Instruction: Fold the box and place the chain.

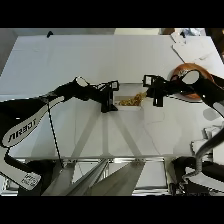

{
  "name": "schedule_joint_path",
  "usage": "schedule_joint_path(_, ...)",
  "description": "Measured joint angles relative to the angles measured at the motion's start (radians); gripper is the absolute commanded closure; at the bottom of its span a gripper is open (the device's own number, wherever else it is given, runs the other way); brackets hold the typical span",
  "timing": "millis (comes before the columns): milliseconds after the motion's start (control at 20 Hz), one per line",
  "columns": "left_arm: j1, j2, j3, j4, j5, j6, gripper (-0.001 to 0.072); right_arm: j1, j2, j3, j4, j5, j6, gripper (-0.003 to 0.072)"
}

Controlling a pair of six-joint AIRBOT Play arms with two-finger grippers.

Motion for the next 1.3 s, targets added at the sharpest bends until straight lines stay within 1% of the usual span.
schedule_joint_path(100,0.0,0.0,0.0,0.0,0.0,0.0,0.0555,0.028,0.015,0.0,0.034,0.029,0.021,0.0671)
schedule_joint_path(250,0.0,0.0,0.0,0.0,0.0,0.0,0.0555,0.092,0.026,0.0,0.103,0.035,0.039,0.0671)
schedule_joint_path(350,0.0,0.0,0.0,0.0,0.0,0.0,0.0555,0.14,0.029,0.0,0.13,0.0,0.055,0.0671)
schedule_joint_path(600,0.0,0.0,0.0,0.0,0.0,-0.001,0.0555,0.23,-0.001,0.0,0.158,-0.137,0.13,0.0668)
schedule_joint_path(650,0.0,0.0,0.0,0.0,0.0,-0.001,0.0555,0.241,-0.008,0.0,0.159,-0.152,0.137,0.0652)
schedule_joint_path(700,0.0,0.0,0.0,0.0,0.0,-0.001,0.0555,0.249,-0.013,0.0,0.161,-0.166,0.143,0.0548)
schedule_joint_path(750,0.0,0.0,0.0,0.0,0.0,-0.001,0.0555,0.256,-0.016,0.0,0.163,-0.177,0.149,0.0426)
schedule_joint_path(800,0.0,0.0,0.0,0.0,0.0,-0.001,0.0555,0.26,-0.019,0.0,0.163,-0.188,0.156,0.0327)
schedule_joint_path(850,0.0,0.0,0.0,0.0,0.0,-0.001,0.0555,0.263,-0.021,0.0,0.163,-0.201,0.168,0.0299)
schedule_joint_path(1150,0.0,0.0,0.0,0.0,0.0,-0.001,0.0555,0.27,-0.022,0.0,0.163,-0.244,0.227,0.0296)
schedule_joint_path(1300,0.0,0.0,0.0,0.0,0.0,-0.001,0.0555,0.27,0.001,0.0,0.163,-0.249,0.234,0.0298)
